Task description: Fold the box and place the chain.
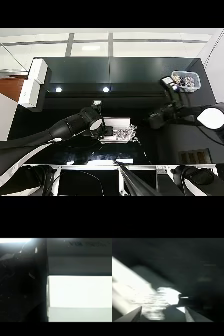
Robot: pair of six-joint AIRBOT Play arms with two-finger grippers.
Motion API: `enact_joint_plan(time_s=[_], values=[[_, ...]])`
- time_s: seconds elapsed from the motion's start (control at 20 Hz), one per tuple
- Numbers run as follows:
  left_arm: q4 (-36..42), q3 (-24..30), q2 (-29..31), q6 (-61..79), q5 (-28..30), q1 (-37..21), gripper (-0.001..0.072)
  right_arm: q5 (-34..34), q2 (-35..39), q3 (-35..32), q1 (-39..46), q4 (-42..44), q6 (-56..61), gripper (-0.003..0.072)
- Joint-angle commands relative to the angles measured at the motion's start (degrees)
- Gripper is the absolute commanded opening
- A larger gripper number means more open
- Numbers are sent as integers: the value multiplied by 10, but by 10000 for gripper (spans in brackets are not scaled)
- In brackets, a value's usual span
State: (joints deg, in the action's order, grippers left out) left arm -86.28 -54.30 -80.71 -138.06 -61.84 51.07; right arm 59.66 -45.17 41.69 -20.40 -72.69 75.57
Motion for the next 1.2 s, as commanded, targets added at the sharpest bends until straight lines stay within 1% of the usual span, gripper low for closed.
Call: enact_joint_plan(time_s=[0.0, 0.05, 0.15, 0.2, 0.3, 0.4, 0.55, 0.65, 0.7, 0.75, 1.15], values=[[0, 0, 0, 0, 1, 0, 33, -45, 1, -59, 88, 2, -209, 600], [0, 0, 0, 0, 0, 0, 33, -87, 1, -92, 90, 37, -277, 618], [0, 0, 0, 0, 1, 0, 33, -172, 0, -141, 76, 80, -389, 618], [0, 0, 0, 0, 2, 0, 33, -188, -8, -151, 69, 105, -419, 618], [0, 0, 0, 0, 3, 0, 33, -182, -37, -155, 55, 148, -485, 618], [0, 0, 0, 0, 4, 0, 33, -170, -67, -155, 35, 189, -574, 617], [0, 0, 0, 0, 3, 0, 33, -136, -103, -155, 7, 285, -733, 616], [0, 0, 0, 0, 3, 0, 33, -136, -123, -155, -5, 334, -789, 619], [0, 0, 0, 0, 3, 0, 33, -136, -131, -155, -5, 336, -794, 689], [0, 0, 0, 0, 3, 0, 33, -136, -137, -155, -5, 335, -794, 714], [0, 0, 0, 0, 3, 0, 33, -108, -155, -155, -6, 336, -845, 713]])
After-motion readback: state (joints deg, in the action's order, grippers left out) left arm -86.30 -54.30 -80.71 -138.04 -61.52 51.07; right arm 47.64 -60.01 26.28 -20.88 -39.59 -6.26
